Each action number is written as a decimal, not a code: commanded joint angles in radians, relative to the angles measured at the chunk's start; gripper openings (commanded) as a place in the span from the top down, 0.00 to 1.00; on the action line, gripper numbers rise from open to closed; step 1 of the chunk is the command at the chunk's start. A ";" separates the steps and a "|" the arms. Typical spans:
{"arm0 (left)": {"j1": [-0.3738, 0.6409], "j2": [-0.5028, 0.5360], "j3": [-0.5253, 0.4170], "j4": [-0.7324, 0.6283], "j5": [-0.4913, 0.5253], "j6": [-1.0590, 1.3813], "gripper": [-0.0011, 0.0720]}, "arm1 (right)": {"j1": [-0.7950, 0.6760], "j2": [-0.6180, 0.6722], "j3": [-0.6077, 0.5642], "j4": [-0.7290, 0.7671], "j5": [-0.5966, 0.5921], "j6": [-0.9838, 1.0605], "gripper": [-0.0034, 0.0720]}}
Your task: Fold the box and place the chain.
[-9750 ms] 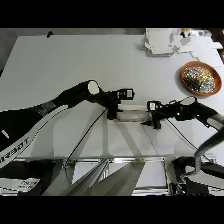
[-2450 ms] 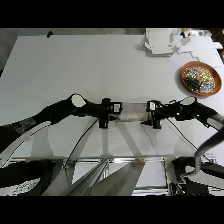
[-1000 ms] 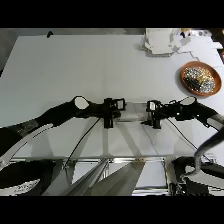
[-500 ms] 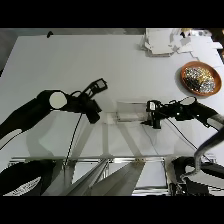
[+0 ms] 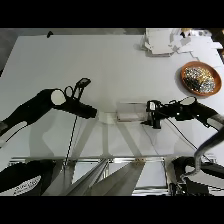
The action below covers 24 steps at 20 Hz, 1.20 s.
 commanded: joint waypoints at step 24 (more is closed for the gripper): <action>-0.139 -0.038 0.000 -0.433 0.145 0.255 0.68 | 0.000 0.000 0.001 0.000 0.000 0.000 0.28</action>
